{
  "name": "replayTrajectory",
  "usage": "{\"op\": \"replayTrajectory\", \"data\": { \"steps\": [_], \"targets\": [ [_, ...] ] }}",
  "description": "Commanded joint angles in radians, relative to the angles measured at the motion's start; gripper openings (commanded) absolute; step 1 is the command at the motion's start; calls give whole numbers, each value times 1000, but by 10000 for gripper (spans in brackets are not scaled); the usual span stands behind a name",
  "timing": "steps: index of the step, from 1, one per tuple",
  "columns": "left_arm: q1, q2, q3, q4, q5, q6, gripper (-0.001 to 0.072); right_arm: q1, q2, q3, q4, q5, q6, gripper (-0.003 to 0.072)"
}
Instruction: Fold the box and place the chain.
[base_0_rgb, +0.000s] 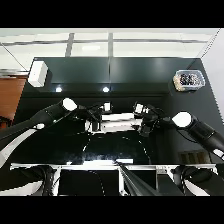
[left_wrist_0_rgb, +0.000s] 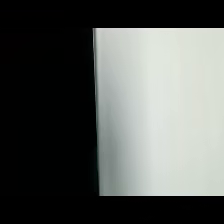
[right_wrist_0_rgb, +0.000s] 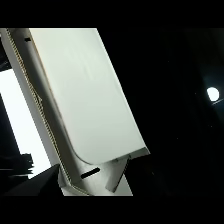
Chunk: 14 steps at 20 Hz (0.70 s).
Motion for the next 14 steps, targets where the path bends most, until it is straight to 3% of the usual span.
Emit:
{"op": "replayTrajectory", "data": {
  "steps": [1,6,14],
  "targets": [
    [-1,1,1,-2,-17,1,32,-21,-2,1,76,24,-64,618],
    [1,1,8,50,-111,61,32,-21,-32,1,159,106,-190,618],
    [1,1,10,49,-88,60,31,-55,-58,-16,101,98,-212,617]
  ]
}}
